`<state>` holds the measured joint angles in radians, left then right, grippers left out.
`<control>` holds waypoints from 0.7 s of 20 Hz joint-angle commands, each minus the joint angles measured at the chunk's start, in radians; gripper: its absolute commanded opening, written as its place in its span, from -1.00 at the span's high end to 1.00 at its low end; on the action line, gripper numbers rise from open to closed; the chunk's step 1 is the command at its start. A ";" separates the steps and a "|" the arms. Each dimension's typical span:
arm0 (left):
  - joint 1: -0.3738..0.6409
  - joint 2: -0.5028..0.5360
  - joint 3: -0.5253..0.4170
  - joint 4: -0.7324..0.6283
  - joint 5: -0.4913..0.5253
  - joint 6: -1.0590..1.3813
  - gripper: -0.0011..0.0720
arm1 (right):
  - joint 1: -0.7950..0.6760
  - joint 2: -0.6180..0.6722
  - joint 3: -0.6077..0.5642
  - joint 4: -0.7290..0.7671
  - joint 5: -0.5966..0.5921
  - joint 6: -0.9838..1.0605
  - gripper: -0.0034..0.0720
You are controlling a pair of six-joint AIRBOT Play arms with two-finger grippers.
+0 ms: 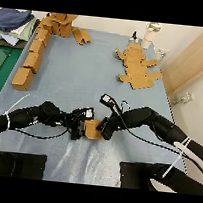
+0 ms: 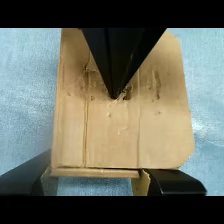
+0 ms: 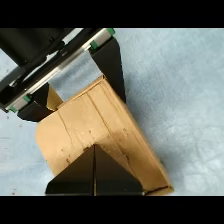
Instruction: Fold the box.
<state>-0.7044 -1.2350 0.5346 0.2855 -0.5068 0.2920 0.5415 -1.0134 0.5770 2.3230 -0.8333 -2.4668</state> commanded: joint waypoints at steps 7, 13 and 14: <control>0.000 0.000 0.000 -0.001 0.001 -0.001 -0.70 | 0.121 0.080 -0.009 -0.197 0.113 -0.006 0.90; 0.000 0.000 0.000 -0.001 0.000 -0.001 -0.70 | 0.133 0.219 -0.009 -0.223 0.112 -0.006 0.34; 0.000 0.000 0.000 -0.001 0.000 -0.001 -0.70 | 0.133 0.218 -0.009 -0.232 0.114 -0.007 0.16</control>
<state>-0.7044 -1.2350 0.5346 0.2829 -0.5053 0.2905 0.6697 -0.8307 0.5671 2.1143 -0.7250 -2.4737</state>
